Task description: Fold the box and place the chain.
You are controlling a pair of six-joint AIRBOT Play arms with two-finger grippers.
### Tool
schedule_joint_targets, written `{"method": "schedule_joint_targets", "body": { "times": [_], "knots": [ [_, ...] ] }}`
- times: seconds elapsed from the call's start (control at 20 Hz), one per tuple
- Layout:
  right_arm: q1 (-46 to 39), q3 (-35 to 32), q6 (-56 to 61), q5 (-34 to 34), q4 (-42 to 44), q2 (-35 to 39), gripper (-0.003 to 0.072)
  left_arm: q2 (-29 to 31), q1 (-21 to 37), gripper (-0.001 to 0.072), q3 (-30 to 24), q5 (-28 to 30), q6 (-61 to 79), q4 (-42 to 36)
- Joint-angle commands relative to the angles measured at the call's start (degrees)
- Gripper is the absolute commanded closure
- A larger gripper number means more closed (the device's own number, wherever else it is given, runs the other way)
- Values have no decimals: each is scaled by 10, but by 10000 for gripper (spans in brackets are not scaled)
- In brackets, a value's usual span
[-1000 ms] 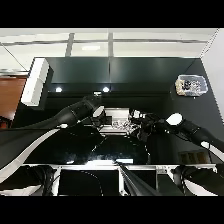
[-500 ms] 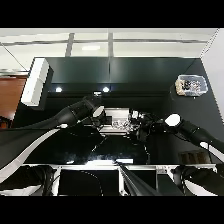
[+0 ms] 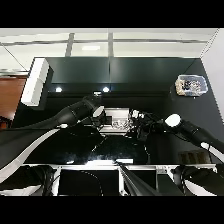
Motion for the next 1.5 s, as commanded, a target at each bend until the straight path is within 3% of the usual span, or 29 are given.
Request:
{"method": "schedule_joint_targets", "body": {
  "times": [0.0,0.25,0.5,0.75,1.0,1.1,1.3,1.45],
  "knots": [
    [-16,4,95,5,1,37,675,0,0,676,0,0,0,0],
    [-65,60,277,116,-75,146,675,0,0,677,0,0,0,0],
    [-75,185,419,254,-56,174,675,0,0,677,0,0,0,0],
    [-68,213,448,239,100,171,675,0,0,677,0,0,0,0],
    [-5,213,449,193,110,140,675,0,0,677,0,0,0,0],
    [-5,213,449,191,73,123,674,0,0,677,0,0,0,0],
    [-59,211,466,184,-92,120,674,0,0,676,0,0,0,0],
    [-76,165,465,164,-203,117,673,0,0,676,0,0,0,0]
  ]
}}
